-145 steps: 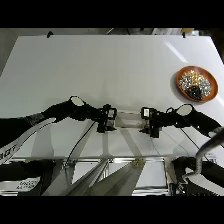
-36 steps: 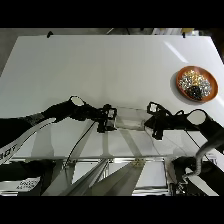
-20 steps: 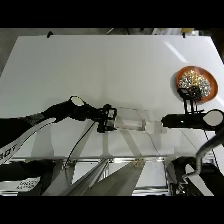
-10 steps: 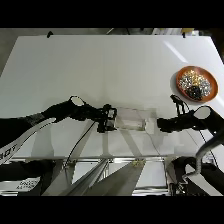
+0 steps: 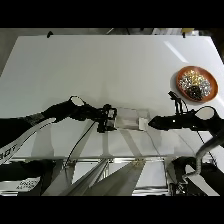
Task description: Fold the box and place the chain.
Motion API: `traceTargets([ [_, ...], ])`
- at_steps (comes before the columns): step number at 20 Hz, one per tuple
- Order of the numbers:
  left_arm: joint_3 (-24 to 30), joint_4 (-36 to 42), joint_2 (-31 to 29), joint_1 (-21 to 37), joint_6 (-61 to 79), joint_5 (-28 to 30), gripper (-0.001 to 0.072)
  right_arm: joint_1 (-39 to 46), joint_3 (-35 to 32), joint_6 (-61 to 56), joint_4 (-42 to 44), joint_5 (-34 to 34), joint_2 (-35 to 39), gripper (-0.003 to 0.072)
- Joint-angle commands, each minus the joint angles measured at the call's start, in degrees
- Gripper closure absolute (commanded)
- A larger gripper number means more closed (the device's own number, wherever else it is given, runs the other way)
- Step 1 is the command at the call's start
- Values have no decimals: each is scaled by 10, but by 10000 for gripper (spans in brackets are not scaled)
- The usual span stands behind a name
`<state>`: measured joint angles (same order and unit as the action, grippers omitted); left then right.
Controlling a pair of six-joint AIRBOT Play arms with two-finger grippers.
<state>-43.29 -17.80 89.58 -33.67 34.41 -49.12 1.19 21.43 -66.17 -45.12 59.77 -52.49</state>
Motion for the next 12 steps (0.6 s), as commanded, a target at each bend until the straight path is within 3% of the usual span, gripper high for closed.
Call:
traceTargets([
  [1,0,0,0,0,0,0,540,-1,0,7,21,13,25,402],
  [7,0,0,0,0,0,0,540,-26,0,7,44,8,25,402],
  [12,0,0,0,0,0,0,540,-91,6,-40,18,-44,25,382],
])
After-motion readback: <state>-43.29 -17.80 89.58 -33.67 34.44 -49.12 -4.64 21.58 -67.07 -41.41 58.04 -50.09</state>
